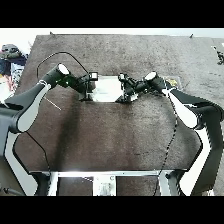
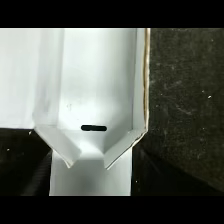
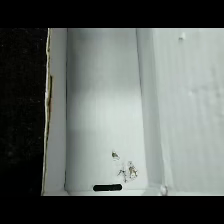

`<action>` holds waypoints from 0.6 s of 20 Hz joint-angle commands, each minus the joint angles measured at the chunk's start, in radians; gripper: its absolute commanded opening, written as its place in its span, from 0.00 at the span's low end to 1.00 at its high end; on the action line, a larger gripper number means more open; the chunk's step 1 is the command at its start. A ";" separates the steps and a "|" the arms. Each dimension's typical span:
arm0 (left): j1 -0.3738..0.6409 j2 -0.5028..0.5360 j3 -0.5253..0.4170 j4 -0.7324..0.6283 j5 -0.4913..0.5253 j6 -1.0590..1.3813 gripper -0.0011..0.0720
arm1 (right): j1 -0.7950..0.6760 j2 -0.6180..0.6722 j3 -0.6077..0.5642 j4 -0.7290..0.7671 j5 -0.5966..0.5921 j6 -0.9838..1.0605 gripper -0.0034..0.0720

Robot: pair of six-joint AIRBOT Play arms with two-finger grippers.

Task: Fold the box and place the chain.

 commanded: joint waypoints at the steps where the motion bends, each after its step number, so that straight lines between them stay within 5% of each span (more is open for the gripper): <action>1: 0.000 0.000 0.001 -0.035 0.014 0.000 0.59 | 0.000 0.000 0.000 0.000 0.000 0.001 0.66; 2: 0.000 0.000 0.001 -0.045 0.017 0.000 0.51 | 0.000 0.000 0.000 0.000 0.000 0.001 0.66; 7: 0.000 0.000 0.001 -0.040 0.017 0.025 0.51 | 0.000 0.000 0.000 0.000 0.000 0.001 0.66; 9: 0.000 0.000 0.000 -0.039 0.014 0.025 0.24 | 0.000 0.000 0.000 0.000 0.000 0.001 0.66; 12: 0.000 0.000 0.000 -0.040 0.007 0.025 0.09 | 0.000 0.000 0.000 0.000 0.000 0.001 0.66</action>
